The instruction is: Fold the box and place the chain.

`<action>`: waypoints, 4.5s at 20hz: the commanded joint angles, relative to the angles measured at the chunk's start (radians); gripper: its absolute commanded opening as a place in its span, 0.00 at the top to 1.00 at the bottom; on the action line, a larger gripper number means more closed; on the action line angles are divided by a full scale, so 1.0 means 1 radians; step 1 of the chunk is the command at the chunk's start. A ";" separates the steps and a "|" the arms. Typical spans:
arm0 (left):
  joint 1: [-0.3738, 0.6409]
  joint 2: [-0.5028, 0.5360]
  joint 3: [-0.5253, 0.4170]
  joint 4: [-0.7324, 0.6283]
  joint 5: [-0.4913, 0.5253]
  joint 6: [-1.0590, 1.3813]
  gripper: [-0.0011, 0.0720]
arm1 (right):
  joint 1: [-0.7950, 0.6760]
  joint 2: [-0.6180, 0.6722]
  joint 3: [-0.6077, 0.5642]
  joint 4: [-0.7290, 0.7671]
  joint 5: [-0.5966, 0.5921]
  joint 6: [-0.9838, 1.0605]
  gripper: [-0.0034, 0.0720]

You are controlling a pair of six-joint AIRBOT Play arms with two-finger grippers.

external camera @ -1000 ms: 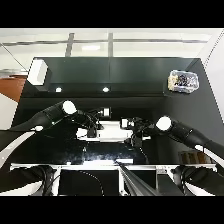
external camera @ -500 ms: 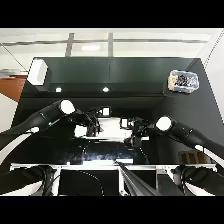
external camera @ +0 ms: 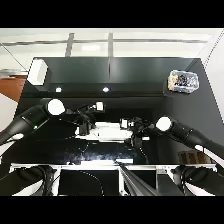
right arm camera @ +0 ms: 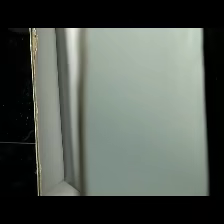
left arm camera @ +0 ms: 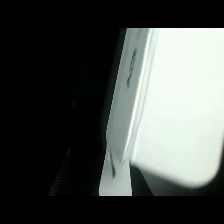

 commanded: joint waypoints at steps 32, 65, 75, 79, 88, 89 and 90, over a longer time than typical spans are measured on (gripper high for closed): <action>-0.116 0.191 -0.374 -0.602 0.681 -0.547 0.95 | -0.001 0.000 0.000 -0.027 -0.015 0.001 0.51; -0.026 0.059 -0.223 -0.537 0.439 -0.259 0.95 | -0.001 0.000 0.000 -0.027 -0.003 0.002 0.51; 0.183 0.167 -0.219 -0.063 -0.027 -0.042 0.05 | -0.001 0.000 0.000 -0.027 0.003 0.002 0.51; 0.121 0.167 -0.234 -0.134 -0.067 0.268 0.05 | -0.001 0.000 0.000 -0.027 0.006 0.002 0.51; 0.005 0.079 -0.237 -0.158 0.109 0.285 0.08 | -0.001 0.000 0.000 -0.027 0.007 0.002 0.51; 0.003 0.071 -0.237 -0.159 0.116 0.285 0.19 | -0.001 0.000 0.000 -0.027 0.007 0.002 0.51; 0.002 0.069 -0.237 -0.176 0.118 0.285 0.24 | 0.000 0.000 0.000 -0.027 0.007 0.002 0.51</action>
